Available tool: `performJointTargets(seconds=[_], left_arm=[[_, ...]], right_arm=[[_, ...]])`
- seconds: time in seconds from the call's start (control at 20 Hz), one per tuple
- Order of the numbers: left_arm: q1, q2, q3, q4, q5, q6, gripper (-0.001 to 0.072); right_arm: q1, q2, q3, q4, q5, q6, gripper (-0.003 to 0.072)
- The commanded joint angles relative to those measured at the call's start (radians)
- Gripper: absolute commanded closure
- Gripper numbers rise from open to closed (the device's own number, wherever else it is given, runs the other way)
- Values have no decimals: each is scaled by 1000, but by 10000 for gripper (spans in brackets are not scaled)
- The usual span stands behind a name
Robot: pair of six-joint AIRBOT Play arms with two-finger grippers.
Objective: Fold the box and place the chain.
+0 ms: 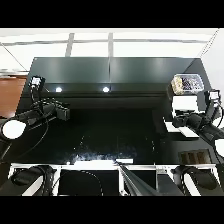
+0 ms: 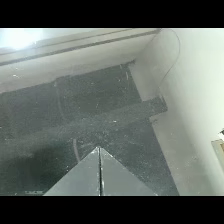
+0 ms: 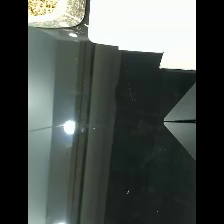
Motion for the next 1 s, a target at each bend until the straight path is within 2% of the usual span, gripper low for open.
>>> performJointTargets(seconds=[0.0, 0.7, 0.85, 0.95], left_arm=[[1, 1, 0, 0, 0, 0, 682], [1, 1, 0, 0, 0, 0, 682], [1, -1, -1, 0, 19, 0, 682], [1, -13, 0, 0, 100, 0, 682]], right_arm=[[1, 1, -1, 0, 0, 0, 683], [1, 1, -1, 32, -21, 0, 683], [1, 1, -1, 96, -97, 0, 683], [0, -5, -5, 61, -269, 0, 680]])
